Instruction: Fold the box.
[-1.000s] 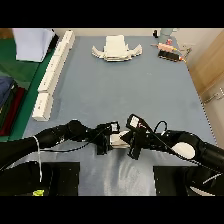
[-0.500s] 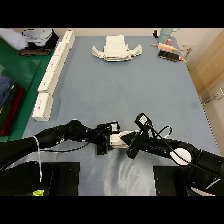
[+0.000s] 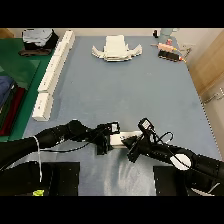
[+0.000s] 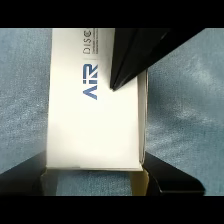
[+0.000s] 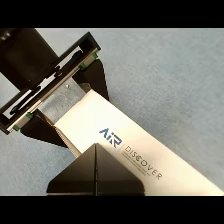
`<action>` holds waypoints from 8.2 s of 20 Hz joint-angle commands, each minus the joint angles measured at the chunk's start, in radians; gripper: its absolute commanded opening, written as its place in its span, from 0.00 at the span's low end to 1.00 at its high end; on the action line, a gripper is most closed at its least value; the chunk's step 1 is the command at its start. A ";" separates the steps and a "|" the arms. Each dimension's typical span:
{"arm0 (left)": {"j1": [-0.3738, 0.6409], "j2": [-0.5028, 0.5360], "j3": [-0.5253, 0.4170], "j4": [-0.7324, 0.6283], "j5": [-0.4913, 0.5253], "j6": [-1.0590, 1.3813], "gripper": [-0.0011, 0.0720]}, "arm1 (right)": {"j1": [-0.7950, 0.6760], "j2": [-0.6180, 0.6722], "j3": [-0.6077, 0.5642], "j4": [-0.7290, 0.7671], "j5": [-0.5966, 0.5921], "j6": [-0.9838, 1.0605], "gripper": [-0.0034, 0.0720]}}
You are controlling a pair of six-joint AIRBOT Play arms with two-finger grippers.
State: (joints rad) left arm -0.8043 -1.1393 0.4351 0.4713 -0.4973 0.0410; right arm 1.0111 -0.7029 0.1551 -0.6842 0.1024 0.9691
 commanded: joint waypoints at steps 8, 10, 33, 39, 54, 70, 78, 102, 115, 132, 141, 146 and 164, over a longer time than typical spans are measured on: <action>0.000 0.000 0.001 0.000 -0.001 -0.001 0.59 | 0.005 -0.023 -0.016 0.012 0.002 0.001 0.05; 0.000 0.000 0.001 0.000 -0.001 -0.001 0.59 | 0.005 -0.031 -0.016 0.012 0.002 0.001 0.05; 0.000 0.000 0.001 0.000 -0.001 -0.001 0.59 | -0.095 0.021 0.137 -0.205 -0.038 -0.001 0.05; 0.000 0.000 0.001 0.000 -0.001 -0.001 0.59 | -0.387 -0.163 0.408 -0.411 0.322 0.071 0.05; 0.000 0.000 0.001 0.000 -0.003 -0.008 0.59 | -0.559 -0.512 0.813 -0.990 1.009 0.841 0.05; 0.613 0.047 0.272 0.452 -0.031 -0.872 0.59 | -0.559 -0.512 0.813 -0.984 1.011 0.840 0.05; 0.837 -0.384 0.726 0.454 -0.056 -0.961 0.59 | -0.559 -0.512 0.813 -0.984 1.011 0.840 0.05; 0.873 -0.656 1.011 0.639 0.019 -1.123 0.59 | -0.559 -0.512 0.813 -0.984 1.011 0.840 0.05; 0.873 -0.688 1.011 0.626 -0.043 -1.132 0.66 | -0.559 -0.512 0.813 -0.984 1.011 0.840 0.05; 0.878 -0.673 1.125 0.630 -0.253 -1.143 0.97 | -0.559 -0.512 0.813 -0.984 1.011 0.840 0.05; 0.889 -0.673 1.342 0.821 -0.726 -1.359 0.97 | -0.559 -0.512 0.813 -0.984 1.011 0.840 0.05; 0.888 -0.672 1.489 0.791 -1.020 -1.442 0.03 | -0.559 -0.512 0.813 -0.984 1.011 0.840 0.05; 0.414 0.139 0.574 0.846 -0.559 -1.422 0.04 | -0.559 -0.512 0.813 -0.984 1.011 0.840 0.05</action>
State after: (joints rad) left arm -0.3233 -1.1145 1.1847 1.3163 -1.1683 -1.3670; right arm 0.4530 -1.2144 0.9672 -1.6680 1.1133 1.8088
